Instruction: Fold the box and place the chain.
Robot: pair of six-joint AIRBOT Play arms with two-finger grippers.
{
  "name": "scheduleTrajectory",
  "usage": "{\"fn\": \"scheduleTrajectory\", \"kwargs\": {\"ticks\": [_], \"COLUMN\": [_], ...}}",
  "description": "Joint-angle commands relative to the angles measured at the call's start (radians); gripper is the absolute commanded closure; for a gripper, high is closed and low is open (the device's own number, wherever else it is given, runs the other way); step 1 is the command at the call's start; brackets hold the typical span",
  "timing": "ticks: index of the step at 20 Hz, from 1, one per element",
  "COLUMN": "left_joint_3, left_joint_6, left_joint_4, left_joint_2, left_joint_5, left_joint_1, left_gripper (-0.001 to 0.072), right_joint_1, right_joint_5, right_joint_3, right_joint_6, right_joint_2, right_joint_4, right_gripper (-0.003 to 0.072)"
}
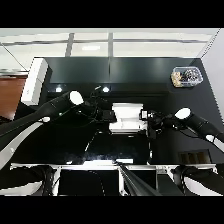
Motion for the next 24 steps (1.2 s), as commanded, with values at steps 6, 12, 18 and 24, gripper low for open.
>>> {"fn": "scheduleTrajectory", "kwargs": {"ticks": [6, 12, 18, 24], "left_joint_3": [0.030, 0.103, 0.109, 0.109], "left_joint_6": [-0.117, -0.213, -0.325, -0.519], "left_joint_4": [0.087, 0.186, 0.234, 0.462], "left_joint_2": [0.000, 0.000, 0.000, -0.001], "left_joint_5": [0.022, -0.030, -0.026, -0.026], "left_joint_1": [-0.042, -0.114, -0.165, -0.218], "left_gripper": [0.0022, 0.0175, 0.0228, 0.0228], "right_joint_1": [0.000, 0.000, 0.000, 0.000], "right_joint_5": [0.000, 0.000, 0.000, 0.000], "right_joint_3": [0.000, 0.000, 0.000, 0.000], "right_joint_6": [0.000, 0.000, 0.000, 0.000], "right_joint_2": [0.000, 0.000, 0.000, 0.000], "right_joint_4": [0.000, 0.000, 0.000, 0.000], "right_gripper": [0.0504, 0.0504, 0.0504, 0.0504]}}
